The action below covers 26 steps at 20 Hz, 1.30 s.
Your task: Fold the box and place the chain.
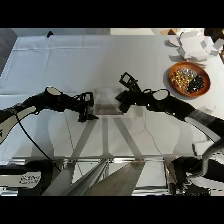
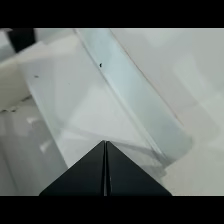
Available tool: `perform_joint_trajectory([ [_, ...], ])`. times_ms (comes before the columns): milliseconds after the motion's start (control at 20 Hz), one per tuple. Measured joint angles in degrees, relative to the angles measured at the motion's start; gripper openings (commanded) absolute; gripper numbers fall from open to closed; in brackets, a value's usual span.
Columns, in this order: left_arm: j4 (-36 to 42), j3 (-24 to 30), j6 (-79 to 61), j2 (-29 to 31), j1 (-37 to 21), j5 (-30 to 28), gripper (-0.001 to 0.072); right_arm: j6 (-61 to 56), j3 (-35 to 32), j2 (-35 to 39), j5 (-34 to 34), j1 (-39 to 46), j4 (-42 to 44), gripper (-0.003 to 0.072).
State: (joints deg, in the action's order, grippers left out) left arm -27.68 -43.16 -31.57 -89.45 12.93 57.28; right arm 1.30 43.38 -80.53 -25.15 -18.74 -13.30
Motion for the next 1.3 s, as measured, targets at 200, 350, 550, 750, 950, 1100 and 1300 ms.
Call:
perform_joint_trajectory([
  [200, 0.0, 0.0, -0.04, 0.0, 0.0, 0.0, 0.0329, -0.04, 0.0, -0.07, 0.39, -0.2, 0.9, 0.0006],
  [350, -0.04, 0.0, -0.13, 0.0, 0.0, -0.02, 0.0329, -0.04, 0.0, 3.43, -1.73, -0.24, 0.22, 0.0006],
  [550, -0.04, 0.0, -0.13, 0.0, 0.0, -0.02, 0.0329, -0.07, 0.0, 11.21, -6.8, -0.22, -7.15, 0.0006],
  [750, -0.04, 0.0, -0.13, 0.0, 0.0, -0.02, 0.0329, -2.64, 0.0, 18.95, -14.73, -0.09, -21.09, 0.0007],
  [950, -0.04, 0.0, -0.13, 0.0, 0.0, -0.02, 0.0329, -7.93, 0.0, 22.16, -23.87, 4.26, -31.87, 0.0009],
  [1100, -0.04, 0.0, -0.11, 0.0, 0.0, -0.02, 0.0329, -9.97, 0.0, 20.5, -28.06, 10.03, -35.19, 0.0009],
  [1300, -0.04, 0.0, -0.11, 0.0, 0.0, -0.02, 0.0329, -9.29, 0.0, 13.66, -27.61, 14.1, -36.41, 0.0008],
])
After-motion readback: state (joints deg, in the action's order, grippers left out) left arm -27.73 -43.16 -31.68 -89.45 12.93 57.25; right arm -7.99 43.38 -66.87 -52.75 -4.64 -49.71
